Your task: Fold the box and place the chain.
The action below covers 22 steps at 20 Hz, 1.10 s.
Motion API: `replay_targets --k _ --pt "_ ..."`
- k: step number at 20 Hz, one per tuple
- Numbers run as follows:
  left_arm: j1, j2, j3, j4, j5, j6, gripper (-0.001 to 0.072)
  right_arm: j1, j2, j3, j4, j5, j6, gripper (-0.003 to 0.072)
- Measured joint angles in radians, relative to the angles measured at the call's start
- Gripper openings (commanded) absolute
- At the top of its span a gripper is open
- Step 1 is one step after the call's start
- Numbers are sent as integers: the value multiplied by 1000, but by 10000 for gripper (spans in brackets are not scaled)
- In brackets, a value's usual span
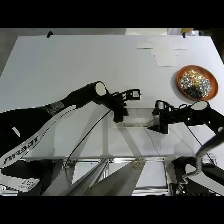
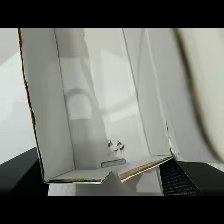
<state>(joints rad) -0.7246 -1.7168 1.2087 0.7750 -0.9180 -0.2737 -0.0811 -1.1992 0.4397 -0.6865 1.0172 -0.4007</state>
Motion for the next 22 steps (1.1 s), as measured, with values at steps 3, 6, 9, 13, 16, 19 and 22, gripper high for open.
replay_targets --k 3,6,9,13,16,19,22 --pt "0 0 0 0 1 0 16 0 -29 6 -2 -6 0 668" --pt "0 0 0 0 1 0 16 3 -59 32 -5 -5 0 668" --pt "0 0 0 0 1 0 16 22 -85 50 -8 -1 -1 667" --pt "0 0 0 0 1 0 16 45 -103 59 -10 0 -4 637" --pt "0 0 0 0 1 0 16 52 -107 60 -34 -2 -4 551" --pt "0 0 0 0 3 0 16 55 -109 60 -64 -9 -2 531" --pt "0 0 0 0 3 0 16 55 -110 60 -81 -13 -2 519"
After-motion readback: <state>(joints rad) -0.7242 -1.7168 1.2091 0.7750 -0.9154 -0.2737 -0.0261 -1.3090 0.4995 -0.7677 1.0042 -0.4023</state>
